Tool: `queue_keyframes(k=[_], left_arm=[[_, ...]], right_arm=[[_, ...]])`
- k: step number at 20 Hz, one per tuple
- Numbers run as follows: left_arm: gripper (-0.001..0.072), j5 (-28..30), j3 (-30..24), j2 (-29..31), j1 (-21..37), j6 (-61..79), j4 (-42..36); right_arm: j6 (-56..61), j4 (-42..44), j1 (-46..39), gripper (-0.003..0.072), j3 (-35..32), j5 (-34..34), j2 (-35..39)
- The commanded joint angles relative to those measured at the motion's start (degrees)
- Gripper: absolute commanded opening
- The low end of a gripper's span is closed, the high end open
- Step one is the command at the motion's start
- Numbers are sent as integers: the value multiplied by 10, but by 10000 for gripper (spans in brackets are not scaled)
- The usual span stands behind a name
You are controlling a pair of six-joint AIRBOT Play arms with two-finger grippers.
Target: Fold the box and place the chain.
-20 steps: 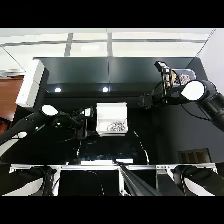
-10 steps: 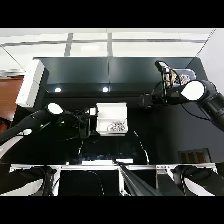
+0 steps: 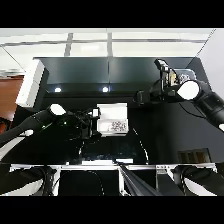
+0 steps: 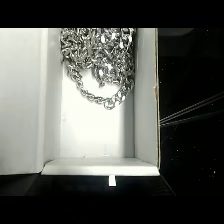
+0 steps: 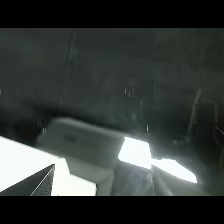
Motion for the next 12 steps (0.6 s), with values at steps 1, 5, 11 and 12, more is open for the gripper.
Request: queue_keyframes(k=[1,5,11,12], left_arm=[[366,4,0,0,-1,-1,2],[367,4,0,0,-1,-1,2],[367,4,0,0,-1,-1,2],[367,4,0,0,-1,-1,1]], right_arm=[[-4,60,2,685,0,-102,-48],[-86,154,8,684,10,-100,-122],[-416,155,12,683,43,99,-106],[-466,155,12,683,54,136,-101]])
